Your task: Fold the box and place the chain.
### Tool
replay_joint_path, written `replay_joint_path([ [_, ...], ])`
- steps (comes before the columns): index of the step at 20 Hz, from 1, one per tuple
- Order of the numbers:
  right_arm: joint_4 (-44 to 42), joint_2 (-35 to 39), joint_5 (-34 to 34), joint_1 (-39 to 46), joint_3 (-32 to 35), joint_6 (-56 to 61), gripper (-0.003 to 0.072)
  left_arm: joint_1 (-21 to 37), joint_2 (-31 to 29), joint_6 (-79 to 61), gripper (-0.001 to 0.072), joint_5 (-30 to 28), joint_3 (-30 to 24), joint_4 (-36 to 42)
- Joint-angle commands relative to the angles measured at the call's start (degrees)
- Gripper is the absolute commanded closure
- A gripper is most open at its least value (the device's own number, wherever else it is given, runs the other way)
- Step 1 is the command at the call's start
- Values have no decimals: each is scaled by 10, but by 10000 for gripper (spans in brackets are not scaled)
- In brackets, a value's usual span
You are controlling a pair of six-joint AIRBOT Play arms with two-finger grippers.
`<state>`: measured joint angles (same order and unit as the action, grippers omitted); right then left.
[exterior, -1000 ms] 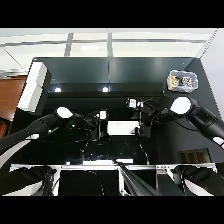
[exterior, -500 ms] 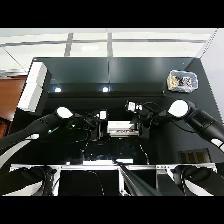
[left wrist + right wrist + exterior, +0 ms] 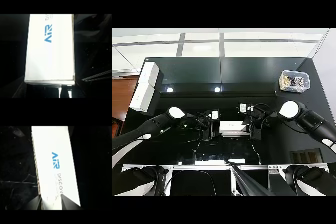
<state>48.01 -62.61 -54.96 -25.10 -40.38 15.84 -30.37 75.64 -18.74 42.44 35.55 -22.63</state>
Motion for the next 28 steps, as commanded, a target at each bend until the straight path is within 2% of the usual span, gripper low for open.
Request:
replay_joint_path([
  [1,5,-1,1,0,7,0,408,0,0,0,246,0,0,0],
  [3,7,-1,2,0,7,0,270,0,0,0,245,0,0,0],
  [11,-1,6,13,0,7,40,273,0,0,0,246,0,0,0],
  [13,-23,18,9,0,-9,113,273,0,0,0,246,0,0,0],
  [16,-86,27,6,0,-12,320,282,0,0,0,245,0,0,0],
  [17,-93,27,6,0,-10,386,525,0,0,0,245,0,0,0],
  [18,-95,27,8,0,-5,447,673,0,0,0,245,0,0,0],
  [20,-113,23,13,3,10,522,670,0,0,0,245,0,0,0],
  [23,-146,4,20,11,25,525,670,0,0,0,246,0,0,0],
  [28,-138,-57,32,11,33,525,670,0,0,0,245,0,0,0],
])
